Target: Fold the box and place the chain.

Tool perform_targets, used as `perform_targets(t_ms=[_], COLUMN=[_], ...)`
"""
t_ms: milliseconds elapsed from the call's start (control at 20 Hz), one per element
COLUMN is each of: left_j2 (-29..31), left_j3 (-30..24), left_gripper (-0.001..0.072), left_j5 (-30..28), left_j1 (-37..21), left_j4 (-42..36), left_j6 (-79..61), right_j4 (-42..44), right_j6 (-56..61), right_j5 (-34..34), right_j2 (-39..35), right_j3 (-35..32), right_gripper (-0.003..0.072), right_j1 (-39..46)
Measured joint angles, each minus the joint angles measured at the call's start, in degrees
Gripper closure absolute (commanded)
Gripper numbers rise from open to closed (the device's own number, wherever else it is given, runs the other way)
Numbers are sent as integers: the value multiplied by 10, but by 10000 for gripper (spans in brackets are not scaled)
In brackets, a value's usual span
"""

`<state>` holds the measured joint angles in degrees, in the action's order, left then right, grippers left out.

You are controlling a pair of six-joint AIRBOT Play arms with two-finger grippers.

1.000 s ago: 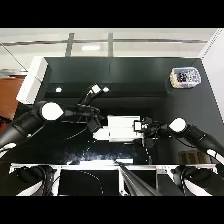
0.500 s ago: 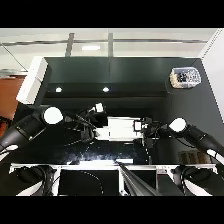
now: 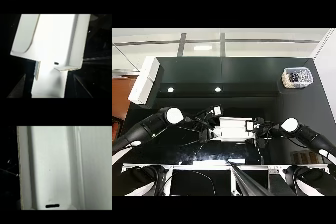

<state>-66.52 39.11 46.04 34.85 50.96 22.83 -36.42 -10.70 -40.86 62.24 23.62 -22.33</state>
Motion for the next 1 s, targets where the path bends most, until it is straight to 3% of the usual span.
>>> perform_targets(t_ms=[700, 900, 1000], left_j2=[-37, -37, -35], left_j3=[-1, -1, -1], left_gripper=[17, 90, 92], left_j5=[4, 7, 11], left_j1=[1, 1, 1], left_j4=[112, 88, 58], left_j6=[-1, 0, 0], right_j4=[0, 0, 0], right_j6=[0, 0, 0], right_j5=[0, 0, 0], right_j2=[0, 0, 0], right_j3=[0, 0, 0], right_gripper=[284, 284, 283], right_j1=[0, 0, 0])
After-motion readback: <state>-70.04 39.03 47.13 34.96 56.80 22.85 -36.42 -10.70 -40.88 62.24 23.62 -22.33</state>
